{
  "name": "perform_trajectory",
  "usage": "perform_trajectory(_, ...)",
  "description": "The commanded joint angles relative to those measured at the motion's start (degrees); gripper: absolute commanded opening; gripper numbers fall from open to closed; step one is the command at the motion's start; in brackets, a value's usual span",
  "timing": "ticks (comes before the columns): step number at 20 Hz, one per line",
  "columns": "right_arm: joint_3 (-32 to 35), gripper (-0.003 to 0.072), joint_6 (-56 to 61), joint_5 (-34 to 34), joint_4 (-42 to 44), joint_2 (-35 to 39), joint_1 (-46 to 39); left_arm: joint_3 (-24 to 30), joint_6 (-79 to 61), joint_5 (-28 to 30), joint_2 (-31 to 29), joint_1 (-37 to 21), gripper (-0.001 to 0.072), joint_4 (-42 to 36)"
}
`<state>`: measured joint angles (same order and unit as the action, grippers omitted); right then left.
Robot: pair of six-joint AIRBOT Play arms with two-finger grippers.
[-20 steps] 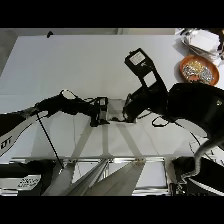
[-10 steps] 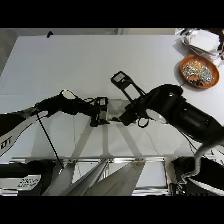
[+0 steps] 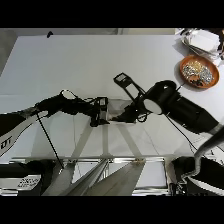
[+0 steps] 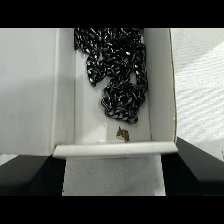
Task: Fold the box and place the chain.
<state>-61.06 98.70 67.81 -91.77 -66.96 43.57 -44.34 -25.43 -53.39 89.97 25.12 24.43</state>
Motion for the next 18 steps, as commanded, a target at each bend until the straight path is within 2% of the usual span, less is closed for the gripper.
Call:
perform_trajectory(1,0.0,0.0269,-1.1,1.3,-0.1,5.9,-6.2,-0.1,0.0,0.0,-0.1,0.0,0.0274,0.0)
perform_trajectory(5,0.0,0.0272,-2.8,6.3,-1.0,7.3,-19.8,-0.1,0.0,0.0,0.0,0.0,0.0274,0.0)
perform_trajectory(7,0.0,0.0278,-3.2,4.9,-2.5,5.9,-27.2,-0.1,0.0,0.0,0.0,0.0,0.0274,0.0)
perform_trajectory(10,0.0,0.0347,-3.2,3.0,-2.3,2.0,-36.8,-0.1,0.0,0.0,0.0,0.0,0.0274,0.0)
perform_trajectory(13,0.0,0.0347,-3.2,2.6,-2.2,-3.4,-41.1,-0.1,0.0,0.0,0.0,0.0,0.0274,0.0)
perform_trajectory(18,0.0,0.0348,-2.5,-1.4,-1.0,-12.5,-41.6,-0.1,0.0,0.0,0.0,0.0,0.0274,0.0)
